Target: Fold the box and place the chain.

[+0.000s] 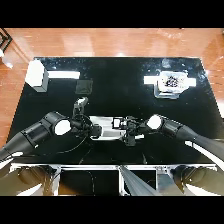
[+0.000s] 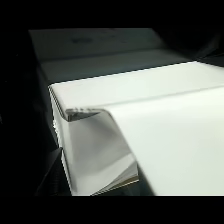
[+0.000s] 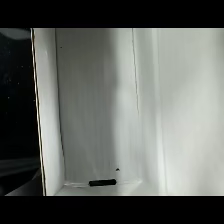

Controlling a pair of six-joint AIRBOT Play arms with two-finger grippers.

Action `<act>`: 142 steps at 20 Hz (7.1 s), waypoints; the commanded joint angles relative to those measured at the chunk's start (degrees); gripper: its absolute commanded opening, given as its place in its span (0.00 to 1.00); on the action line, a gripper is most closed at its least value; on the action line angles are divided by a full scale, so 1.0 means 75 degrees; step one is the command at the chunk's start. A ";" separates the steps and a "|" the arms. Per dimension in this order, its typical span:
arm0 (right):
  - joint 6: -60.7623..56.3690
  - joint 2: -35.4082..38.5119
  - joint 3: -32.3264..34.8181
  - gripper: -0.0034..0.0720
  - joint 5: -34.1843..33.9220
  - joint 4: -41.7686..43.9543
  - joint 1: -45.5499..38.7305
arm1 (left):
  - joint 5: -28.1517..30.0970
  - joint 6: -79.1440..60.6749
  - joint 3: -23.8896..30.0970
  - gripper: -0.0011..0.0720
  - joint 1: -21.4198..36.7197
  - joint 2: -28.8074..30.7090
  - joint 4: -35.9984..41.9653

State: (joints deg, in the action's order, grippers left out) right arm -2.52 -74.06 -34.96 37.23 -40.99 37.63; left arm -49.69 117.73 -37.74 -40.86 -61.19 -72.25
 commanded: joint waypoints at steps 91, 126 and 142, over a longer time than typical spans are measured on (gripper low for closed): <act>-0.0003 -0.0006 -0.0003 0.68 0.0003 0.0003 0.0000 | -0.1696 0.1591 -0.1690 0.44 -0.0644 -0.1985 -0.2020; -0.1871 0.0874 -0.0006 0.98 0.0688 -0.2629 -0.0023 | -0.1609 0.1475 -0.1705 0.05 -0.0641 -0.2063 -0.1973; -0.1853 0.0918 0.0047 0.67 0.0501 -0.1641 0.0204 | -0.1445 0.1533 -0.1702 0.05 -0.0627 -0.2087 -0.2110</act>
State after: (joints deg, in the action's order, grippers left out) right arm -16.49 -66.76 -34.63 41.15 -54.00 38.54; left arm -60.66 129.19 -50.50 -45.63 -76.82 -88.03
